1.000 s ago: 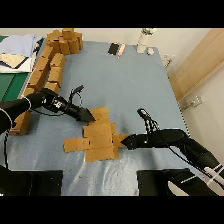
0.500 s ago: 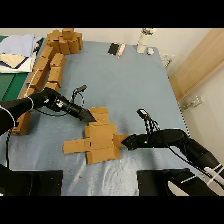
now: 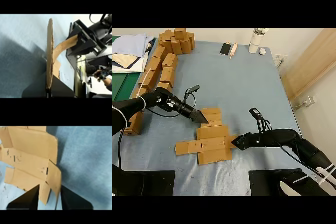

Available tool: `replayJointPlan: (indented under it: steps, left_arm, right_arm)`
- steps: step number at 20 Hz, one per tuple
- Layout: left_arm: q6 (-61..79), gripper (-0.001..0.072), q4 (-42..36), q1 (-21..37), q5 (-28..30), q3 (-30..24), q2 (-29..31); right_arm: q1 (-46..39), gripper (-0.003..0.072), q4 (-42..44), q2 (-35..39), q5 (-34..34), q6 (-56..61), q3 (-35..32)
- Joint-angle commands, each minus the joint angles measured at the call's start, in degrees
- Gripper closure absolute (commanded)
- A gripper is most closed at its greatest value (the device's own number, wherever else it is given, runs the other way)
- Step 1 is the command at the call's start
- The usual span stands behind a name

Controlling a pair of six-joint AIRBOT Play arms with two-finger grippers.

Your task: Fold the box.

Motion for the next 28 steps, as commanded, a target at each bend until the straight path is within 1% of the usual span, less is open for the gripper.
replayJointPlan:
  steps: [1,2,3,4,5,6,7,9,11,14,17,21,28]
  left_arm:
    - [2.7,0.0697,-0.9,-1.8,0.6,1.6,1.2]
    - [3.5,0.0697,-1.0,-3.0,2.4,1.8,2.4]
    - [5.0,0.0697,-1.0,-4.5,4.9,1.8,4.2]
    - [6.4,0.0697,-1.0,-6.1,7.7,1.7,5.9]
    - [8.1,0.0697,-1.0,-7.9,10.5,1.5,7.9]
    - [10.9,0.0698,-1.0,-9.7,12.8,0.9,9.8]
    - [13.7,0.0697,-1.0,-11.1,15.1,0.2,11.4]
    - [18.7,0.0698,-1.5,-13.3,20.8,-2.7,14.6]
    - [25.4,0.0697,-5.4,-14.5,24.5,-7.0,17.1]
    - [36.1,0.0697,-12.9,-15.1,26.8,-13.9,19.8]
    - [42.8,0.0697,-14.5,-16.7,29.5,-18.7,21.0]
    - [46.7,0.0697,-13.7,-19.5,31.5,-21.7,21.0]
    - [46.6,0.0697,-12.6,-19.8,31.4,-21.6,21.0]
  right_arm:
    - [-2.3,0.0298,-3.0,0.0,3.6,0.5,2.0]
    - [-3.8,0.0301,-4.9,0.0,3.7,2.0,3.6]
    - [-5.4,0.0341,-7.2,0.0,3.5,3.8,5.7]
    - [-6.8,0.0417,-8.9,0.0,2.9,5.0,7.8]
    - [-8.2,0.0556,-10.3,0.0,1.9,5.4,10.3]
    - [-9.0,0.0665,-10.8,0.0,1.2,6.1,12.4]
    - [-9.7,0.0682,-10.8,0.0,0.9,7.0,14.3]
    - [-9.9,0.0682,-10.8,0.0,1.3,7.8,17.1]
    - [-9.8,0.0682,-10.7,0.0,1.6,8.1,18.1]
    - [-9.7,0.0682,-10.7,0.0,1.7,9.6,18.1]
    - [-9.2,0.0683,-10.7,0.0,3.6,10.3,18.1]
    - [-9.1,0.0683,-10.7,0.0,4.9,11.1,18.1]
    - [-9.1,0.0683,-10.7,0.0,4.7,11.2,18.1]
